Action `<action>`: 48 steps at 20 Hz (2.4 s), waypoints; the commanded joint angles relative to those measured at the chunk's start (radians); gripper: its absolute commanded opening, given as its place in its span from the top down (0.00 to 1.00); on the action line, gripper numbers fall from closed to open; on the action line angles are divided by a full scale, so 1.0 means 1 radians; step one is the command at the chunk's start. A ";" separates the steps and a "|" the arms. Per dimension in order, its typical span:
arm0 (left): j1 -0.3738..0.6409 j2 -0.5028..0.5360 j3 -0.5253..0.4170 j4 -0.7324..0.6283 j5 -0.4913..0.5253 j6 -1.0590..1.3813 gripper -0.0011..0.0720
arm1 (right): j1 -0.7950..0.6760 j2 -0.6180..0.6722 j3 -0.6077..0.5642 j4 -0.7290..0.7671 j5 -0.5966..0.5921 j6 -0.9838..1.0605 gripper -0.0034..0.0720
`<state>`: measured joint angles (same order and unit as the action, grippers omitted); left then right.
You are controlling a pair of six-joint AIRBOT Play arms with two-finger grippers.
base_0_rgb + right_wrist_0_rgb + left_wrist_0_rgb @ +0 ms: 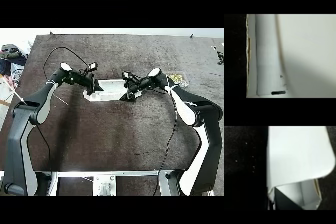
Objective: Fold the box and place the chain.
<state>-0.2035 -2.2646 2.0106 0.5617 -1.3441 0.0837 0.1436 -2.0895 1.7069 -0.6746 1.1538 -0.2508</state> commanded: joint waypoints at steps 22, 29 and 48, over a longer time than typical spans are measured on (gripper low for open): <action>0.029 0.091 0.000 -0.136 -0.190 -0.185 0.97 | 0.000 -0.001 0.001 -0.003 0.010 0.000 0.34; 0.015 0.091 0.000 -0.137 0.027 -0.188 0.97 | 0.000 -0.001 0.001 -0.003 0.010 0.000 0.34; 0.010 0.069 -0.082 -0.101 0.207 -0.234 0.97 | 0.000 -0.001 0.001 -0.003 0.010 0.000 0.34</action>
<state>-0.1925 -2.1933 1.9308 0.4423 -1.1435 -0.1326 0.1429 -2.0895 1.7069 -0.6765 1.1637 -0.2508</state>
